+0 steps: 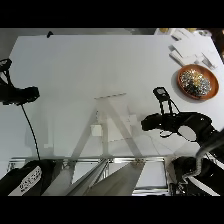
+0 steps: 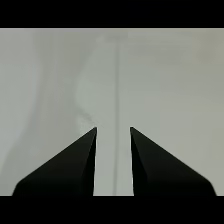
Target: Fold the box and place the chain.
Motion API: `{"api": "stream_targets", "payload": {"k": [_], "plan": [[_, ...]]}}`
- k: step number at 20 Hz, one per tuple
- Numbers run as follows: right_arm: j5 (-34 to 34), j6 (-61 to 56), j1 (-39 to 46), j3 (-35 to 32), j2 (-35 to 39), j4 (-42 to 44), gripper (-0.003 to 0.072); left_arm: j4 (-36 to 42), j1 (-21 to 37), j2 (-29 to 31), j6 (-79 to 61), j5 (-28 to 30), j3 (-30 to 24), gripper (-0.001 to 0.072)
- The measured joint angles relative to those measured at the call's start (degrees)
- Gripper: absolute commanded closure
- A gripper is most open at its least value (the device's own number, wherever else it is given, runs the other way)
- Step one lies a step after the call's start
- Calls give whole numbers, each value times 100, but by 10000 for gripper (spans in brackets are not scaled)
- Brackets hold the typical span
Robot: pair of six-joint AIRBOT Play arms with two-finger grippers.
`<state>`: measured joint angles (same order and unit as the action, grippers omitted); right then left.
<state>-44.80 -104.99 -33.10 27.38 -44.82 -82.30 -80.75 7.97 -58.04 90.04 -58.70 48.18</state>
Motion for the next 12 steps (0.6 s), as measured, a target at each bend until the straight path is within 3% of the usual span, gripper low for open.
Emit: {"api": "stream_targets", "payload": {"k": [3,6,11,12], "plan": [[17,-4,-17,0,0,2,670,1526,-343,-310,-1574,131,-4,203],[22,-15,-22,0,0,4,670,2885,-1025,-826,-3421,-13,-4,224],[28,-17,-22,0,0,48,670,3869,-2232,-1641,-5254,208,-4,190],[26,-20,-22,0,0,57,670,4048,-2347,-1733,-5532,229,-7,152]]}}
